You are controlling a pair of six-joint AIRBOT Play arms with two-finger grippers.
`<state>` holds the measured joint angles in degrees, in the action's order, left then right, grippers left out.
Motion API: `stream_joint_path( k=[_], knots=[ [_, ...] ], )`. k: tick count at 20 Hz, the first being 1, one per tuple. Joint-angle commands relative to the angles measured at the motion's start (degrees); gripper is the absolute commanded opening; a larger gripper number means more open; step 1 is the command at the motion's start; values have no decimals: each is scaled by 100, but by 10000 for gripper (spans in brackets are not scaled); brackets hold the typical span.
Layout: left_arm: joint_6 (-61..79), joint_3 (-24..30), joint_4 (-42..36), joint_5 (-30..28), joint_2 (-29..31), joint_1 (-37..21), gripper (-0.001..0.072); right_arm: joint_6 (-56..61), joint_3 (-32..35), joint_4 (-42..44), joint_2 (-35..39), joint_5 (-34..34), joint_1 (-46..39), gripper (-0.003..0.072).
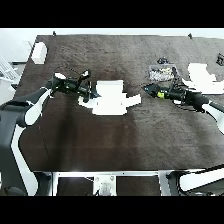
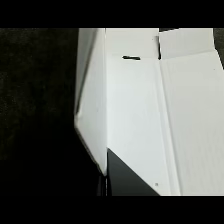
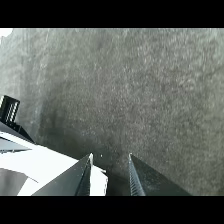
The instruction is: Fold the box and place the chain.
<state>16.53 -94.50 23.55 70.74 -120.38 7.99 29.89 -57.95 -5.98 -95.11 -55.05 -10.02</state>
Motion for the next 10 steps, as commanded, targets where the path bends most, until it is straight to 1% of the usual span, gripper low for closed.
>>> stream_joint_path(
  k=[1,6,8,9,10],
  knots=[
    [0,2,2,42,-2,4,22,-391,2,262,4,81,9,292],
    [-42,2,2,116,-2,4,21,-1263,2,555,11,72,7,292],
    [-42,2,0,111,-2,4,22,-1467,2,643,26,-157,2,289],
    [-42,2,0,107,-2,4,21,-1591,2,640,52,-382,2,256],
    [-42,2,0,107,-2,4,22,-1779,2,638,101,-671,2,204]
  ],
)
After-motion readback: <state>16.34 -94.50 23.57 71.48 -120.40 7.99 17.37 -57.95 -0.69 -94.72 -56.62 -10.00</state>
